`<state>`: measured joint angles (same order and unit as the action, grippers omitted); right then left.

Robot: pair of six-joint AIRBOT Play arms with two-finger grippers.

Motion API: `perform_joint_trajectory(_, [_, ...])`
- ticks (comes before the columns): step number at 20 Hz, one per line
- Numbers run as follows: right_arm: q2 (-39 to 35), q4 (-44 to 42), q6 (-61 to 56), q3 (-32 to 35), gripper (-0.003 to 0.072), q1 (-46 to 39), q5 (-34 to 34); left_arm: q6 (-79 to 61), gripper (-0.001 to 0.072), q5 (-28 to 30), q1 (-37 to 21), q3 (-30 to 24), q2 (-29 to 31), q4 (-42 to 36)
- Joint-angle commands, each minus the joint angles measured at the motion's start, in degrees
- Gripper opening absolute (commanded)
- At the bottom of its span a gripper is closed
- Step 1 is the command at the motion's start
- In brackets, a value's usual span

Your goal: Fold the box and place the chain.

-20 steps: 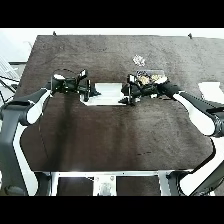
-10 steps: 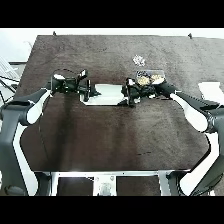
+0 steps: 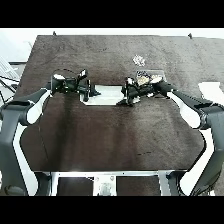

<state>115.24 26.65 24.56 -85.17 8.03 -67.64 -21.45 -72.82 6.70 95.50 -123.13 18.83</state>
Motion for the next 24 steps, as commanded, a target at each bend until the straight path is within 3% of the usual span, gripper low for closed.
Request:
perform_joint_trajectory(1, [1.44,0.02,-0.59,-1.53,0.0644,0.04,-0.96,0.00,0.0019,0.02,0.02,0.00,0.04,0.02])
perform_joint_trajectory(10, [4.61,1.03,-4.68,-5.73,0.0644,-0.37,-2.82,0.00,0.0019,0.00,0.02,0.00,0.04,0.02])
perform_joint_trajectory(21, [5.14,1.27,-5.03,-5.79,0.0643,-0.37,-2.69,0.00,0.0020,0.02,0.02,0.00,0.04,0.02])
perform_joint_trajectory(24, [5.25,1.22,-5.03,-5.79,0.0588,-0.39,-2.69,0.00,0.0019,0.02,0.02,0.00,0.04,0.02])
